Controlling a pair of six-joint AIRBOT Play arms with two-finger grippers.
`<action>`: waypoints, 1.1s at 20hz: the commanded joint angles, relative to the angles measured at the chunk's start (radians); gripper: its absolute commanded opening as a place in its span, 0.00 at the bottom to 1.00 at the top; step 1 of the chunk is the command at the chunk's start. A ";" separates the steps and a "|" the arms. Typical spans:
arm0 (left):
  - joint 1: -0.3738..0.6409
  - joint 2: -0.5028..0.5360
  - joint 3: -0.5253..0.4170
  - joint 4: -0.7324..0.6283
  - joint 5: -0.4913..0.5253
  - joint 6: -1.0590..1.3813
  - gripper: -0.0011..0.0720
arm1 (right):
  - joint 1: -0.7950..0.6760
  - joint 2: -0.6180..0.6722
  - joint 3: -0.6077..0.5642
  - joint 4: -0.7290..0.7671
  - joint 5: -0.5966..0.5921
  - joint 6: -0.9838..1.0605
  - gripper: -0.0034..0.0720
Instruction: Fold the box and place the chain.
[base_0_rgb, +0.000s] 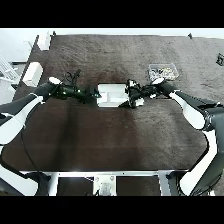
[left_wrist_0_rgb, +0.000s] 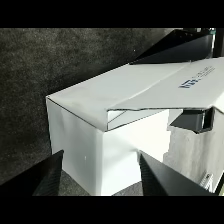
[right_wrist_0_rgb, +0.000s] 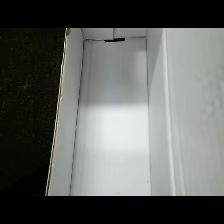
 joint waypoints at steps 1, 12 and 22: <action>-0.013 0.000 0.037 0.082 -0.010 -0.103 0.74 | 0.000 -0.001 0.000 0.000 0.000 0.000 0.78; -0.066 0.000 0.107 0.189 -0.035 -0.257 0.46 | 0.000 -0.001 0.000 0.000 0.000 0.000 0.78; -0.119 0.000 0.172 0.392 -0.016 -0.457 0.46 | 0.000 -0.001 0.000 0.000 0.000 0.000 0.78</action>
